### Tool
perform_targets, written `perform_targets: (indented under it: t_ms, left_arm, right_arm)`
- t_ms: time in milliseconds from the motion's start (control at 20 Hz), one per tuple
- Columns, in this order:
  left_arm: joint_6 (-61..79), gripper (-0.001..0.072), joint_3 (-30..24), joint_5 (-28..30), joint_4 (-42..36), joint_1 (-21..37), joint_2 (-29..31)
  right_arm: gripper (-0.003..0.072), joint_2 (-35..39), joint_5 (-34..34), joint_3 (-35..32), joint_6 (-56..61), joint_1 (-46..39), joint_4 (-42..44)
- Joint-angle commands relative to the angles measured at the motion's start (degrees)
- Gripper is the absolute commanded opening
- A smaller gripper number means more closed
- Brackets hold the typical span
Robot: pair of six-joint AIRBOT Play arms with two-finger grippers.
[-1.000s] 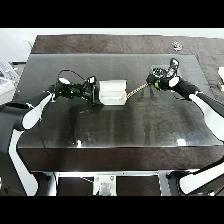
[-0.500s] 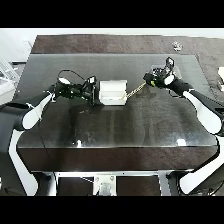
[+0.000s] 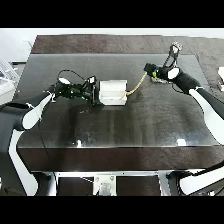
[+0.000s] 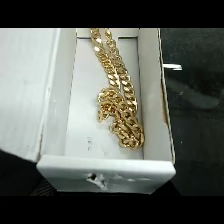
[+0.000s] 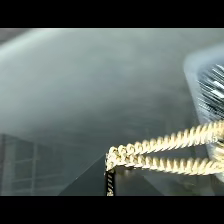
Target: Fold the box and place the chain.
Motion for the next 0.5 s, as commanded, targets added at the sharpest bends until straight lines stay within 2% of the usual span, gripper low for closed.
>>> perform_targets:
  t_ms: [0,200,450]
  left_arm:
    - [0.00,0.0352,0.00,0.02,0.00,0.04,-0.02]
    - [0.00,0.0352,0.00,0.04,0.02,0.04,0.00]
    - [0.00,0.0352,0.00,0.04,0.02,0.04,-0.02]
  right_arm:
    - [0.0003,7.67,1.22,-0.02,-2.82,3.76,-1.05]
    - [0.0003,15.56,3.17,-0.02,-2.80,9.40,-4.90]
    - [0.0003,21.27,7.08,-0.13,-2.78,17.51,-7.87]
